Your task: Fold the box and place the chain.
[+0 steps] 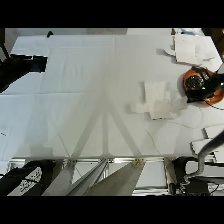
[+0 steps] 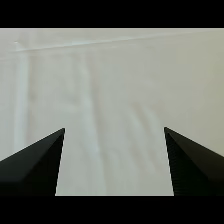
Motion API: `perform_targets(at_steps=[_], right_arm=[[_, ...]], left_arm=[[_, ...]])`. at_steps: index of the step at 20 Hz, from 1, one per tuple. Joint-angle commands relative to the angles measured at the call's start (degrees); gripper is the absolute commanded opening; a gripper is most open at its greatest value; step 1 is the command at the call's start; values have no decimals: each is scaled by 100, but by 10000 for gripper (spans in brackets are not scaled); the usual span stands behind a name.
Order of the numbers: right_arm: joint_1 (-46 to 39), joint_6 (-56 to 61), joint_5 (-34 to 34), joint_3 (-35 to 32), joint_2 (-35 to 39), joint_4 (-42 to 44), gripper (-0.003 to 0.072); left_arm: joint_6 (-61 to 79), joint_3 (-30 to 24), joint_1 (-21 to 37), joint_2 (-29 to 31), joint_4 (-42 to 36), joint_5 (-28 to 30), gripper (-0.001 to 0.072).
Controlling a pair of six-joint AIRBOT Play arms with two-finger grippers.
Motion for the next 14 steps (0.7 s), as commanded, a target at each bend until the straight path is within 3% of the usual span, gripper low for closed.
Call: perform_targets(at_steps=[1, 5, 8, 12, 14], right_arm=[[525, -146, -179, 2, 278, 789, 11], [1123, -210, -402, 2, 516, 2308, 11], [1759, -310, -721, 2, 533, 2988, 11], [2728, -535, -1731, -66, 538, 3246, 11], [2942, -682, -2614, -378, 632, 3523, 11]], left_arm=[[2, -2, -2, 2, 2, 0, 700], [2, -2, -2, 2, 2, 0, 700], [2, -2, -2, 2, 2, 0, 700], [2, -2, -2, 2, 2, 0, 700], [2, -2, -2, 2, 2, 0, 700]])
